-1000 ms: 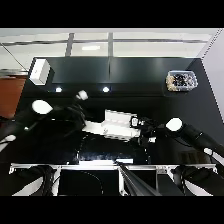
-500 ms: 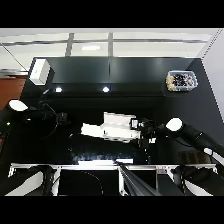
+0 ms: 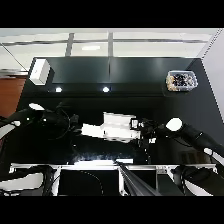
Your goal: Fold the box and place the chain.
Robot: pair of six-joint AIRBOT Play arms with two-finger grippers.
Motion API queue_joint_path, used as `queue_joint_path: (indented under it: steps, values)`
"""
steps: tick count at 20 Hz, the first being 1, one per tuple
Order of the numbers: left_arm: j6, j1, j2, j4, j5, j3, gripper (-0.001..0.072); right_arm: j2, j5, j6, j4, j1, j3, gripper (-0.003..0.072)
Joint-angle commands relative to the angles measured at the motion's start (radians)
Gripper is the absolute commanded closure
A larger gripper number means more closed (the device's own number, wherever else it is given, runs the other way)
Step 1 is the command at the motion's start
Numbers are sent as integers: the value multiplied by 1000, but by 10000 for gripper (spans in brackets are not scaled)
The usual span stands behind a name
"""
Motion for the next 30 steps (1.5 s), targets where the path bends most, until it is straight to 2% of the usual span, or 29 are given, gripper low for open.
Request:
queue_joint_path:
  steps: [1,4,5,7,8,9,10,11,16,21,26,30]
  values:
    - [21,-85,-28,-45,48,0,678,1,-1,1,0,1,1,223]
    - [111,-107,-27,-94,8,0,665,1,-2,1,0,1,1,223]
    - [118,-107,-27,-103,-2,0,580,1,-4,1,0,1,1,223]
    - [123,-107,-20,-100,-4,1,520,1,-4,1,0,1,1,223]
    - [131,-107,-12,-100,-4,1,432,1,-4,1,0,1,1,223]
    - [135,-107,0,-101,-9,1,279,1,-4,1,0,1,1,223]
    - [142,-107,16,-99,-19,1,209,1,-4,1,0,1,1,223]
    - [142,-107,34,-98,-24,1,188,1,-4,1,0,1,1,223]
    - [146,-108,135,-94,5,1,189,1,-4,1,0,1,1,223]
    - [145,-124,146,-86,29,1,189,1,-4,1,0,1,1,223]
    - [127,-272,147,-69,109,20,189,1,-4,1,0,1,1,223]
    - [-32,-362,148,63,145,108,190,1,-4,1,0,1,1,223]
